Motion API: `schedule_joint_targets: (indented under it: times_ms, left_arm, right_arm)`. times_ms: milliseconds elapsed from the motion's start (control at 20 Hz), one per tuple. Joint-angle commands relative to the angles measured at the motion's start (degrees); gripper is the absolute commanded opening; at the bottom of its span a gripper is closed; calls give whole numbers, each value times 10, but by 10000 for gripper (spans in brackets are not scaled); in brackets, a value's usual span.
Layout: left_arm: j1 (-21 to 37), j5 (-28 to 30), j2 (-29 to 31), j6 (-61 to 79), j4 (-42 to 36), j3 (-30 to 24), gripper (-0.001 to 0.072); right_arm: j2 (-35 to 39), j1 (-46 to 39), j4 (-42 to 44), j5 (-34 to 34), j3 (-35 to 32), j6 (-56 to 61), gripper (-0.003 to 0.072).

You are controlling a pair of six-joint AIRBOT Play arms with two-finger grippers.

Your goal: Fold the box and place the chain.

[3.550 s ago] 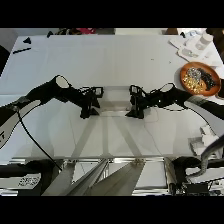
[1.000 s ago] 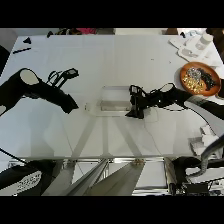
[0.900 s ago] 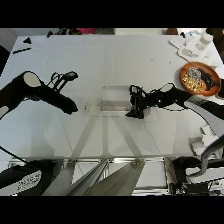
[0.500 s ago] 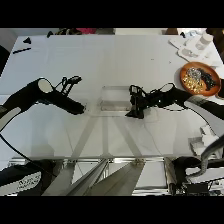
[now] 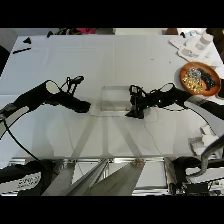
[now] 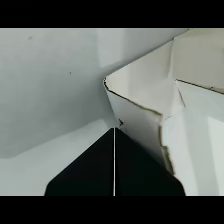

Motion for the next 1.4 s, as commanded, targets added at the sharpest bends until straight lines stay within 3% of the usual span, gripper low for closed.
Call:
schedule_joint_targets:
  times_ms: [0, 200, 450, 850, 1350]
  left_arm:
    - [-3, 5, -4, 8, -44, 0, 9]
    - [-3, 8, -4, 30, -95, 0, 9]
    - [-1, 15, -3, 27, -38, 0, 11]
    - [49, -19, 14, 28, -38, 0, 7]
    - [2, 36, -9, -7, -25, -1, 5]
  right_arm:
    - [0, 0, 0, 0, 0, 0, 555]
    - [0, 0, 0, 0, 0, 0, 555]
    - [0, 0, 0, 0, 0, 0, 555]
    - [0, 0, 0, 0, 0, 0, 555]
    - [0, 0, 0, 0, 0, 0, 555]
